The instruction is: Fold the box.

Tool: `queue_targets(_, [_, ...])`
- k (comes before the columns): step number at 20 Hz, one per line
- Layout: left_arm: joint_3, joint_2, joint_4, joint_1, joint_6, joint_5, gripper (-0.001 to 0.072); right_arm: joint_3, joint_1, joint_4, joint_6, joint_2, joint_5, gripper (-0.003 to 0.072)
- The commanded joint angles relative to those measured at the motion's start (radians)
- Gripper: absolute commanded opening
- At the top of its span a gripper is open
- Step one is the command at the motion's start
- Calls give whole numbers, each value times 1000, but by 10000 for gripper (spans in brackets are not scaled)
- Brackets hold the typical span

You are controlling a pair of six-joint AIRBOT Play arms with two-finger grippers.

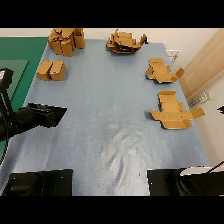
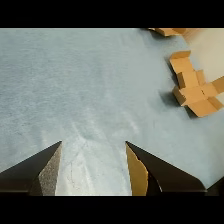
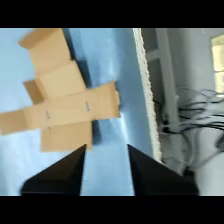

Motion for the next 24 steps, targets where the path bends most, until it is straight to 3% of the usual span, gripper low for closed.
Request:
queue_targets(1, [0, -2, 12, 1, 1, 0, 621, -5, 99, -203, -108, -9, -175, 548])
queue_targets(5, [0, -3, 31, 1, 1, -1, 621, -4, 186, -199, -225, -23, -323, 553])
queue_targets(11, [0, -6, 34, 1, 1, 1, 621, -9, 269, -179, -226, -122, -216, 551])
queue_targets(13, [0, -6, 34, 1, 1, 1, 621, -9, 272, -197, -225, -137, -172, 505])
queue_targets(17, [0, -6, 34, 1, 1, 2, 621, -9, 270, -251, -218, -140, -195, 483])
queue_targets(19, [0, -6, 34, 1, 1, 8, 621, -9, 270, -250, -214, -140, -196, 270])
queue_targets(20, [0, -6, 34, 1, 1, 13, 621, -9, 270, -234, -214, -140, -191, 110])
queue_targets(21, [0, -7, 34, 1, 1, 19, 621, -9, 271, -209, -214, -140, -176, 7])
queue_targets(24, [0, -6, 34, 1, 1, 50, 620, -8, 284, -112, -168, -131, -93, 6])
